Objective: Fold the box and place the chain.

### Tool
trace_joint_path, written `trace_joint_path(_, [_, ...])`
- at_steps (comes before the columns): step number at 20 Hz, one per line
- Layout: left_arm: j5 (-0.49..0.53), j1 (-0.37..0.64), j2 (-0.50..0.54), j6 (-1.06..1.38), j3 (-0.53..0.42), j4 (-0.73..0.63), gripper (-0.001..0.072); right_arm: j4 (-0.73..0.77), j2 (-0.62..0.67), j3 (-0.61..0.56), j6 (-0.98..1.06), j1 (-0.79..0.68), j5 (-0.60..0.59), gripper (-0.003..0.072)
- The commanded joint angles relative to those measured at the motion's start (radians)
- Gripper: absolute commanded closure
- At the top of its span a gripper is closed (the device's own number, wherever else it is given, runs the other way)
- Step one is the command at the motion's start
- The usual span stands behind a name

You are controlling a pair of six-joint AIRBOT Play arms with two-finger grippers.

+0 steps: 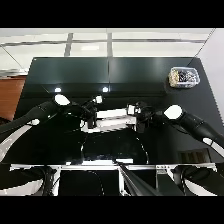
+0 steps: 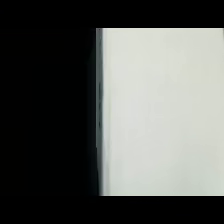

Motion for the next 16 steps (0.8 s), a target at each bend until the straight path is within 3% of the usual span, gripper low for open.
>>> trace_joint_path(1, [-0.005, -0.001, -0.001, 0.0, 0.0, 0.0, 0.0681, 0.117, -0.043, 0.015, -0.103, -0.037, 0.036, -0.003])
trace_joint_path(5, [-0.003, -0.001, -0.001, 0.0, 0.0, 0.0, 0.0681, 0.126, -0.072, 0.015, -0.145, -0.023, 0.143, -0.0029])
trace_joint_path(16, [0.001, 0.0, -0.001, 0.0, 0.0, 0.0, 0.0681, 0.102, -0.164, 0.014, -0.125, 0.005, 0.135, -0.0029])
